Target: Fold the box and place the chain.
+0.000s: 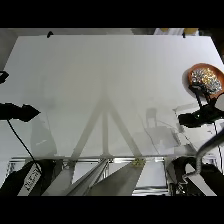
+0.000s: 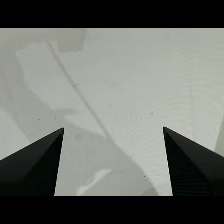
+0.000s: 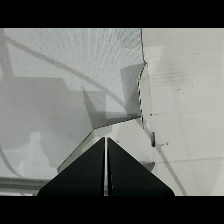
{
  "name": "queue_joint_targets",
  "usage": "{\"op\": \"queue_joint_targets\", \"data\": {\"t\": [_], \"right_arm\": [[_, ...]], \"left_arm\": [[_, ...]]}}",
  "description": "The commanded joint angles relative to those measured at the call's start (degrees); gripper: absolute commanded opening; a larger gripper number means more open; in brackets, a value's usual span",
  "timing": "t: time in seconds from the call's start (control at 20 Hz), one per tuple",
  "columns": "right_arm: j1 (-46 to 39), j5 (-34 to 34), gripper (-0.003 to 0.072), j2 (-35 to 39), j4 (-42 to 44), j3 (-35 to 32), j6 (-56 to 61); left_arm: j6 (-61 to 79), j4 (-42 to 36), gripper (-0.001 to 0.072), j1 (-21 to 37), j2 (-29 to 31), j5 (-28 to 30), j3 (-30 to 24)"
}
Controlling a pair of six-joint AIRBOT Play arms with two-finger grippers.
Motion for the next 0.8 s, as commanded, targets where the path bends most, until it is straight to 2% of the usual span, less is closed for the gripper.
{"op": "queue_joint_targets", "data": {"t": [0.0,0.3,0.55,0.65,0.75], "right_arm": [[0.0,0.0,0.0013,0.0,0.0,-0.1,0.0],[0.0,-1.9,0.0013,0.0,0.0,0.0,0.0],[0.0,-7.3,0.0014,0.0,-1.0,0.0,-0.1],[0.0,-9.4,0.0013,0.0,-6.4,0.0,0.9],[-1.0,-11.5,0.0013,-0.4,-17.7,0.0,3.4]], "left_arm": [[0.0,0.0,0.0695,0.0,0.0,0.1,0.0],[0.0,0.0,0.0695,0.0,-0.1,0.0,0.0],[0.0,0.0,0.0695,0.0,0.0,0.0,0.0],[0.0,0.0,0.0695,0.0,0.0,0.0,0.0],[0.0,0.0,0.0695,0.0,0.0,0.0,0.0]]}}
